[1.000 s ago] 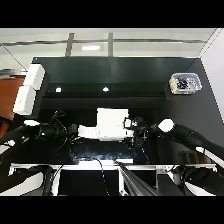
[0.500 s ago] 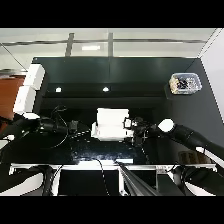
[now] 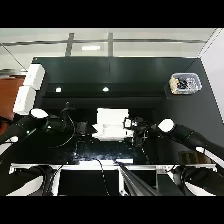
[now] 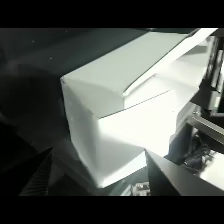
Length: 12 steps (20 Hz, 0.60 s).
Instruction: Fold the box and place the chain.
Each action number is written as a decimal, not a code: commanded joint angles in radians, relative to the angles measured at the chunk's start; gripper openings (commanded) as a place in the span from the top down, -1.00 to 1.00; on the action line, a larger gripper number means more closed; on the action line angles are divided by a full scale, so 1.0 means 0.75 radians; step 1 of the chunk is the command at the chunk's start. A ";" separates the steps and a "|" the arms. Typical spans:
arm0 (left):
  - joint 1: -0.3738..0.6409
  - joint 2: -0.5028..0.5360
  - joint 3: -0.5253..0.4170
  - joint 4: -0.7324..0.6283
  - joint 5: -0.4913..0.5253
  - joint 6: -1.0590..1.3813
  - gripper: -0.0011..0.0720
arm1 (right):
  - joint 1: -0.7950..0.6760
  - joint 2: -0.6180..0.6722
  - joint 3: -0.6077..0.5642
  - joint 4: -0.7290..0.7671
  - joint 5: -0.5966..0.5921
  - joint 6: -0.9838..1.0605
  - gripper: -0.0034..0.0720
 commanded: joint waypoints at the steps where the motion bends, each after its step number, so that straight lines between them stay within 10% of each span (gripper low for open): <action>1: -0.095 0.048 0.006 0.032 0.102 -0.119 -0.77 | 0.001 0.001 0.001 0.001 -0.001 0.001 -0.10; 12: -0.097 0.093 0.048 0.052 0.019 -0.202 -0.48 | 0.001 0.001 0.001 0.001 -0.001 0.001 -0.10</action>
